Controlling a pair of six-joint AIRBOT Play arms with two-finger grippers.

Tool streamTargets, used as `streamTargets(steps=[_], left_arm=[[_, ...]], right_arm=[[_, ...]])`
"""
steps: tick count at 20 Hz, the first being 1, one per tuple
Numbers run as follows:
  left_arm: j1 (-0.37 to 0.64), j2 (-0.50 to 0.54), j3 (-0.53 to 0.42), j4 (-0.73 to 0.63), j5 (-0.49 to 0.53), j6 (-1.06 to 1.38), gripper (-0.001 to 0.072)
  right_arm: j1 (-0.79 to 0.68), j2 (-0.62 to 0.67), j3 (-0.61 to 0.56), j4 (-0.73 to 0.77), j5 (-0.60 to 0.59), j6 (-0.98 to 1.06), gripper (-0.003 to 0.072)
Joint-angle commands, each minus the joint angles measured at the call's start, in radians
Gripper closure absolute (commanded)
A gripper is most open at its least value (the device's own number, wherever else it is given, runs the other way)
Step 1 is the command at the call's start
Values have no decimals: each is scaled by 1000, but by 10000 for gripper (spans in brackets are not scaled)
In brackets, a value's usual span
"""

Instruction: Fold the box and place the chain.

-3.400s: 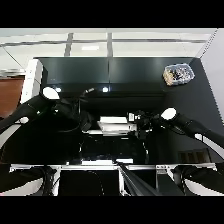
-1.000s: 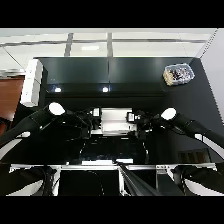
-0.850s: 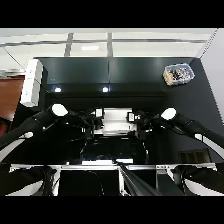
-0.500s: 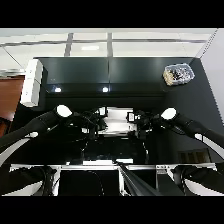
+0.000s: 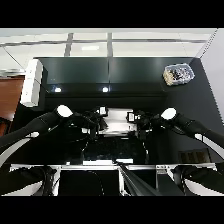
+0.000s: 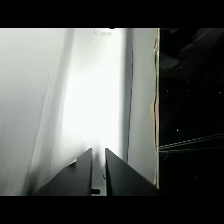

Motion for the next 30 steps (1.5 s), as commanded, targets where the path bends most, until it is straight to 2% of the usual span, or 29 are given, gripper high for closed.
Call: streamTargets(steps=[1,2,3,4,7,10,12,13,14,15,16,19,21,24,27,30], left_arm=[[0,2,1,18,0,-41,221],[4,8,1,33,-1,-66,290],[11,24,7,84,-11,-94,592],[24,46,18,152,-33,-147,680],[116,149,45,289,-81,-515,683],[249,252,44,408,-190,-737,683],[344,268,41,475,-248,-1034,683],[401,258,28,494,-281,-1263,683],[468,224,16,479,-356,-1501,682],[518,179,3,430,-430,-1498,682],[553,132,-19,359,-461,-1411,682],[572,25,-54,248,-394,-1380,683],[527,-29,-54,201,-330,-1379,683],[423,-107,-47,86,-316,-1320,683],[352,-168,-1,59,-372,-1247,683],[348,-165,51,24,-450,-1168,683]], right_arm=[[1,-1,1,0,0,1,524],[1,-1,1,0,0,1,524],[1,-1,1,0,0,1,524],[1,-1,1,0,0,1,524],[1,-1,1,0,0,1,524],[1,-1,1,0,0,1,524],[1,-1,1,0,0,1,524],[1,-1,1,0,0,1,524],[1,-1,1,0,0,1,524],[1,-1,1,0,0,1,524],[1,-1,1,0,0,1,524],[1,-1,1,0,0,1,524],[1,-1,1,0,0,1,524],[1,-1,1,0,0,1,524],[1,-1,1,0,0,1,524],[1,-1,1,0,0,1,524]])
